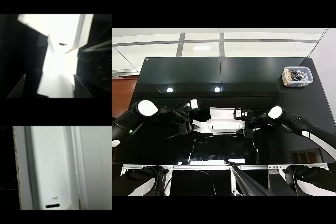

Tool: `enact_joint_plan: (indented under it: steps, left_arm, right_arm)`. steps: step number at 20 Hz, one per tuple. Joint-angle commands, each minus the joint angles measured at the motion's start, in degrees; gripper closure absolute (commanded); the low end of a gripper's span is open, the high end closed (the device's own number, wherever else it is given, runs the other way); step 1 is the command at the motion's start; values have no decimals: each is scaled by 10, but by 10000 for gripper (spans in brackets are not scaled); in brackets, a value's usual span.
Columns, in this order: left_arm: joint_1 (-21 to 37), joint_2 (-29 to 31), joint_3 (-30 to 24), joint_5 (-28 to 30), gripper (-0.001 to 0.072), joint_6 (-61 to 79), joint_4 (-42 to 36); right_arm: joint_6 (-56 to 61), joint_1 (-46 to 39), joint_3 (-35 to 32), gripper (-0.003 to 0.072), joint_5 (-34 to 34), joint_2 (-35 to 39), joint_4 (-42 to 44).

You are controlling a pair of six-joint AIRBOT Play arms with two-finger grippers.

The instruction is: Fold the box and place the chain.

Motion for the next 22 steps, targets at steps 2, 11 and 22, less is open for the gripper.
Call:
enact_joint_plan:
  steps: [2,11,22]
  left_arm:
    - [-33,-26,-3,65,8,113,3]
    - [-79,-96,-3,78,139,113,-58]
    - [-96,-103,-3,80,488,113,-176]
  right_arm:
    - [0,0,0,454,0,0,0]
    - [0,0,0,454,0,0,0]
    - [0,0,0,454,0,0,0]
